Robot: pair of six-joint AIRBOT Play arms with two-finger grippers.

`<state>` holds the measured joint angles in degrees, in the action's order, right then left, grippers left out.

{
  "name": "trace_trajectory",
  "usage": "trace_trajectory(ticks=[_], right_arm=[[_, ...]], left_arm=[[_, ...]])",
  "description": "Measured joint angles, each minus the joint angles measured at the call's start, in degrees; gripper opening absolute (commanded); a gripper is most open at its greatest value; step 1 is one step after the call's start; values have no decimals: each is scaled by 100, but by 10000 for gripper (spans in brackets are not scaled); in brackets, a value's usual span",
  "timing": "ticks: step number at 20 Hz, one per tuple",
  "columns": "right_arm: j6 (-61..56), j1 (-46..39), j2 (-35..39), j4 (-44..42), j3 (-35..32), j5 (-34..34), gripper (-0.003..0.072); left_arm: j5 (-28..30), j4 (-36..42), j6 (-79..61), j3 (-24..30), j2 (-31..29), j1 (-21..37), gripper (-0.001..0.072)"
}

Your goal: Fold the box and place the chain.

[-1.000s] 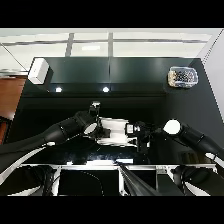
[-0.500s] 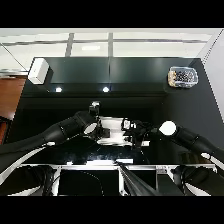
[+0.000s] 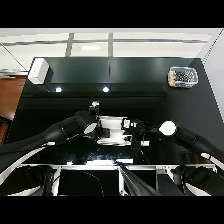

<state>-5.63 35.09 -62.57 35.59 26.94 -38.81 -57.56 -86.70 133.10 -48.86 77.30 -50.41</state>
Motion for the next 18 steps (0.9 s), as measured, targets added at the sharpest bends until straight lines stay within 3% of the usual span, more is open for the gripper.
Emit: trace_trajectory(ticks=[1, 6, 14, 18], right_arm=[[-2, -11, 2, -2, 0, 28, 49], [-1086, -575, 433, 660, 0, -278, 48], [-5407, -3635, 1139, 1488, -234, -2216, 44], [-6439, -4223, 1108, 1482, -767, -2649, 44]], left_arm=[[2, 0, 0, 0, 0, 0, 33], [0, 13, -4, 0, 0, 0, 31], [-133, 39, -7, 0, 0, 0, 31], [-144, 37, -2, 0, 0, 0, 31]])
